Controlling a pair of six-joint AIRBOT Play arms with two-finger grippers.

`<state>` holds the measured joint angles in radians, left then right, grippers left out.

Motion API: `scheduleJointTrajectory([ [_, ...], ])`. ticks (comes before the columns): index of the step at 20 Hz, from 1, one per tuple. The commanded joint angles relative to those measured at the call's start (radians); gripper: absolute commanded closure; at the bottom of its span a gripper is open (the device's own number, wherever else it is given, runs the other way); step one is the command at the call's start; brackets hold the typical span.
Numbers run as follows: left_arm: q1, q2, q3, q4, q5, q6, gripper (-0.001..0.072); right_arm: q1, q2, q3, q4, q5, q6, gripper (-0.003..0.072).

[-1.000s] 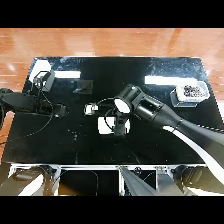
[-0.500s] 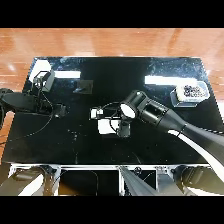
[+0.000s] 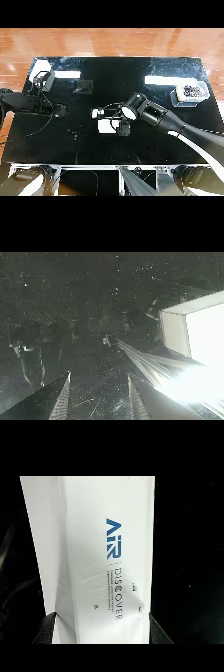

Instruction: Fold the box and place the chain.

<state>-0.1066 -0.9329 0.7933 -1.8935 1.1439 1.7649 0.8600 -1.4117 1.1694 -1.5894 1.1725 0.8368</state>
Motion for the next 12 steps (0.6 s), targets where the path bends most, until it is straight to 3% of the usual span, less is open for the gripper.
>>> scheduleJointTrajectory([
  [1, 0.001, 0.000, 0.000, 0.000, 0.000, 0.000, 0.0243, 0.000, 0.000, -0.001, -0.008, -0.002, 0.000, -0.0011],
  [2, 0.001, 0.000, 0.000, 0.000, 0.000, 0.000, 0.0243, 0.000, 0.000, -0.001, -0.008, 0.003, 0.000, 0.0060],
  [3, 0.001, 0.000, 0.000, 0.000, 0.000, 0.000, 0.0243, 0.000, 0.000, -0.001, -0.007, 0.010, 0.000, 0.0181],
  [8, 0.001, 0.000, 0.000, 0.000, 0.000, 0.000, 0.0243, 0.000, 0.000, -0.001, -0.008, 0.023, 0.001, 0.0217],
  [10, 0.001, 0.000, 0.000, 0.000, 0.000, 0.000, 0.0243, 0.000, 0.000, -0.001, -0.007, 0.037, 0.000, 0.0485],
  [12, 0.001, 0.000, 0.000, 0.000, 0.000, 0.000, 0.0243, 0.000, 0.000, -0.001, -0.008, 0.042, 0.000, 0.0501],
])
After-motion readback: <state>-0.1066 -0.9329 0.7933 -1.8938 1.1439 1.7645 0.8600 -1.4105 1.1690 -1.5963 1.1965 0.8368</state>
